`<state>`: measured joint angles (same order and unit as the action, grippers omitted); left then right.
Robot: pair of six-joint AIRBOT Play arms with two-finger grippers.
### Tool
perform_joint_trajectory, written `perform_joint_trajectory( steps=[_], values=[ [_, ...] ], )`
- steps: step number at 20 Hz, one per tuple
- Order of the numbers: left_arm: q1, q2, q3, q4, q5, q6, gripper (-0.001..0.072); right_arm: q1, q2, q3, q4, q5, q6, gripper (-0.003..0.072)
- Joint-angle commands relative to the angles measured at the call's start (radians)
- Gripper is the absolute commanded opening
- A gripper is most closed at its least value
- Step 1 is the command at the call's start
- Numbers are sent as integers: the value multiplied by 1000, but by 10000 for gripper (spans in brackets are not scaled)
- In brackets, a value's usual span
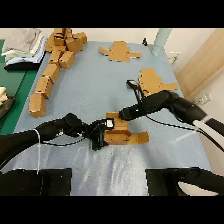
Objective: Fold the box.
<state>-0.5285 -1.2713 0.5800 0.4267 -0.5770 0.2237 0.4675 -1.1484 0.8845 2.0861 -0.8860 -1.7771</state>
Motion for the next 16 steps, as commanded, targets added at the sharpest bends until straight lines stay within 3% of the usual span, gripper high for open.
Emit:
perform_joint_trajectory(
  steps=[1, 5, 8, 9, 10, 12, 16],
  values=[
    [-1, 0, 1, 0, 0, 0, 394, -1, 139, 13, -169, -121, 38, 3],
    [0, 0, 1, 0, 0, 0, 394, 6, 283, -71, -190, -271, 28, 4],
    [-1, 0, 1, 0, 0, 0, 394, 42, 380, -191, -180, -359, -204, 13],
    [-1, 0, 1, 0, 0, 0, 395, 55, 399, -226, -193, -364, -265, 226],
    [-1, 0, 1, 0, 0, 0, 394, 64, 410, -261, -216, -351, -337, 496],
    [-1, 0, 1, 0, 0, 0, 394, 66, 404, -311, -270, -278, -490, 601],
    [-1, 0, 1, 0, 1, 0, 394, 66, 346, -354, -322, -61, -704, 602]
  ],
)
